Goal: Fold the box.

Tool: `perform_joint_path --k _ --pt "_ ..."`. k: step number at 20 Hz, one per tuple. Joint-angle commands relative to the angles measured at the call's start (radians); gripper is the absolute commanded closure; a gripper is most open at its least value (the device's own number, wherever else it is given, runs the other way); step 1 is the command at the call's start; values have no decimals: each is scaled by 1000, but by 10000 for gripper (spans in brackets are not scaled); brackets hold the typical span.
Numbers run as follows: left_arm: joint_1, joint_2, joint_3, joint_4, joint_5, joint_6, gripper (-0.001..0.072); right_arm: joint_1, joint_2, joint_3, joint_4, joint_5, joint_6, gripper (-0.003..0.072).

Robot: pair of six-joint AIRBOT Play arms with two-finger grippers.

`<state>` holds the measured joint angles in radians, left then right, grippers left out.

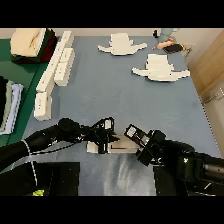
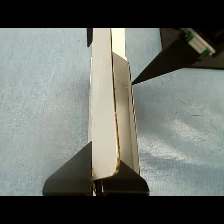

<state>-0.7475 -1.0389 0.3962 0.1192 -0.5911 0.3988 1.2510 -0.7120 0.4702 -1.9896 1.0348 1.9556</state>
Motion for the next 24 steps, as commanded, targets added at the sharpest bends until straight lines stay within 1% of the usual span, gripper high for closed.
perform_joint_path --k 1,4,6,8,10,12,13,15,18,22,23,24 --pt "0 0 0 0 -1 0 692 -141 77 -65 183 -182 -293 -34" --pt "0 0 0 0 -1 0 692 -318 116 -128 456 -227 -639 -34" --pt "0 0 0 0 -1 0 693 -447 113 -142 658 -233 -949 -34" --pt "0 0 0 0 -1 0 692 -595 96 -152 892 -227 -1260 -34" --pt "0 0 0 0 -1 0 692 -741 52 -160 1093 -168 -1546 -34" --pt "0 0 0 0 -1 0 692 -856 -27 -159 1228 -91 -1719 -34" --pt "0 0 0 0 -1 0 692 -881 -56 -159 1264 -85 -1773 -34" --pt "0 0 0 0 -1 0 692 -890 -86 -154 1277 -101 -1791 -34" --pt "0 0 0 0 -2 0 692 -890 -87 -154 1242 -100 -1709 -30" --pt "0 0 0 0 -3 0 692 -890 -79 -155 1173 -98 -1709 -28" --pt "0 0 0 0 -3 0 692 -890 -79 -157 1163 -101 -1710 -16" --pt "0 0 0 0 -3 0 692 -890 -80 -161 1159 -125 -1711 -16"
